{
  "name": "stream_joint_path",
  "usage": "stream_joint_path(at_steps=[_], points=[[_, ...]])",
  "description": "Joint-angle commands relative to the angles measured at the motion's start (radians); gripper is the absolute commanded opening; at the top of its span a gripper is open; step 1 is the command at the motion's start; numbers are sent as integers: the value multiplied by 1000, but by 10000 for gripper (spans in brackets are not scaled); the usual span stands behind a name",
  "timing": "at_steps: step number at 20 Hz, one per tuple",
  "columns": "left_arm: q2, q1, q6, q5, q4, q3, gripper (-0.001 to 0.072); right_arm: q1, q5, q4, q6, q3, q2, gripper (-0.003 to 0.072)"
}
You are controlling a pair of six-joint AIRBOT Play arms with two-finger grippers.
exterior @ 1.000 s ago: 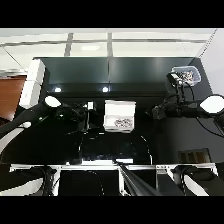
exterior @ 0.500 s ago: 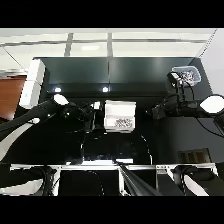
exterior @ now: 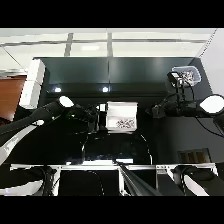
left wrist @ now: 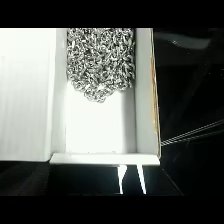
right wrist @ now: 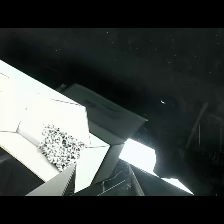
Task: Fold the box and place the chain.
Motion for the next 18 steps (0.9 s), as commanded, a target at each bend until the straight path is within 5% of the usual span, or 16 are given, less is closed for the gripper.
stream_joint_path(at_steps=[1,2,3,4,5,7,9,11,15,18], points=[[-1,-30,-16,39,1,1,696,0,-4,1,0,0,-2,377],[-1,-41,-16,45,2,1,579,0,-6,1,0,0,-2,377],[-1,-47,-16,46,2,1,375,0,-16,1,1,0,-2,377],[-1,-53,-16,43,2,1,301,0,-39,8,2,0,-2,378],[-1,-55,-16,43,1,1,301,1,-82,29,13,0,-2,381],[-1,-56,-16,43,2,1,301,20,-237,105,95,0,-14,715],[-1,-56,-16,43,2,1,301,39,-399,185,117,4,-64,712],[-1,-56,-16,43,2,1,301,39,-430,244,117,34,-158,712],[-1,-56,-16,44,1,1,301,70,-250,248,-45,105,-314,711],[-1,-56,-16,47,1,1,301,77,-60,246,-303,134,-311,711]])
